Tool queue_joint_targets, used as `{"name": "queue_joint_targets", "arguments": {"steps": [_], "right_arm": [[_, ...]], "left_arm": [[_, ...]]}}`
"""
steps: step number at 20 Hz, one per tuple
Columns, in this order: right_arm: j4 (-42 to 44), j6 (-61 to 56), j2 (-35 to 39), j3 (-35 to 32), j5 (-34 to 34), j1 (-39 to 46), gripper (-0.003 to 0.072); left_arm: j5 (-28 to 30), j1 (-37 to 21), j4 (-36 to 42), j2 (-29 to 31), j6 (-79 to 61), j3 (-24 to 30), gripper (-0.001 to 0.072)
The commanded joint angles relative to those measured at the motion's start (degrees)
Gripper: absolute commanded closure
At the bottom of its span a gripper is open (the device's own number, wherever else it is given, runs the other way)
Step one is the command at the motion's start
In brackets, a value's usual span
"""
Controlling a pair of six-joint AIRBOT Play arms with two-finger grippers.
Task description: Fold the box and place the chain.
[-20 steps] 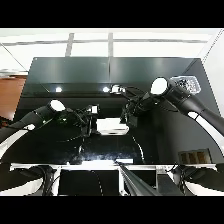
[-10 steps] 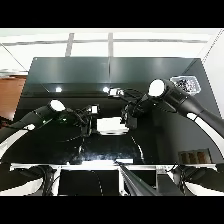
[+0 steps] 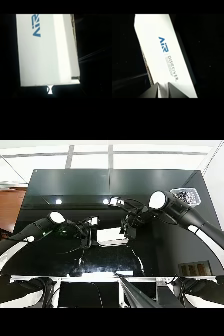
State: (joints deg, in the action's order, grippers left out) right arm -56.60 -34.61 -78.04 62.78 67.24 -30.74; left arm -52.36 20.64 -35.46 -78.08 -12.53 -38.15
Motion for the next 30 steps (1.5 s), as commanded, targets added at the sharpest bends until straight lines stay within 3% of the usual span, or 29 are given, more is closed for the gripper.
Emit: {"name": "queue_joint_targets", "arguments": {"steps": [1, 30], "right_arm": [[0.2, -1.1, 0.1, 0.0, -1.1, -0.1, 0.0556], [-1.1, -3.3, 0.0, -0.4, -1.3, -1.8, 0.0554]], "left_arm": [[-0.1, 0.0, -0.1, 0.0, -0.1, 0.0, 0.0241], [-0.1, 0.0, -0.1, 0.0, -0.1, 0.0, 0.0241]]}}
